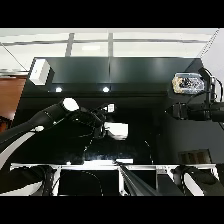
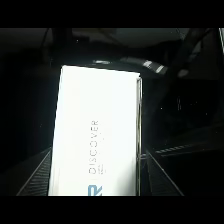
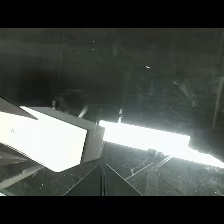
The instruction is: Fold the box and place the chain.
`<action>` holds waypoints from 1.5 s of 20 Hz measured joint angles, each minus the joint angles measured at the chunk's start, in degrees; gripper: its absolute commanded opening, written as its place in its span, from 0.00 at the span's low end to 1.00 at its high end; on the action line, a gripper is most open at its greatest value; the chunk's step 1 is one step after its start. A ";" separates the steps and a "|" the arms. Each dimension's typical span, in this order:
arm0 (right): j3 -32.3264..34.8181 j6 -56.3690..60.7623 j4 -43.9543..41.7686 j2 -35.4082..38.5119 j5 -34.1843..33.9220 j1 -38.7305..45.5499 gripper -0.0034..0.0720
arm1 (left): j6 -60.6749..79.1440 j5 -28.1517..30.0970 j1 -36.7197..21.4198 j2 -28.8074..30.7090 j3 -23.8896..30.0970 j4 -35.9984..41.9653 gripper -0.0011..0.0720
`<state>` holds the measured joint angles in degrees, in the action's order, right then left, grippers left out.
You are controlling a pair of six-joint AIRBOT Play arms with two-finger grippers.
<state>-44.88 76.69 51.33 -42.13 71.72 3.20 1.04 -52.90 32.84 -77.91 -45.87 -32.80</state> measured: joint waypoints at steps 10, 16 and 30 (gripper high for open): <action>0.00 0.00 0.02 0.00 -0.02 0.00 0.06 | -0.17 5.16 6.12 -2.75 -0.02 -8.17 0.99; 0.00 0.02 0.61 0.00 -0.02 0.00 0.06 | -5.84 8.44 7.80 -2.36 -0.37 -11.37 0.48; 0.00 0.02 1.40 0.02 -0.28 0.00 0.06 | -51.65 9.57 -36.39 10.49 -0.55 -37.97 0.48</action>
<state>-44.88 76.71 52.73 -42.11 71.44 3.20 -50.61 -43.33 -3.55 -67.42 -46.41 -70.76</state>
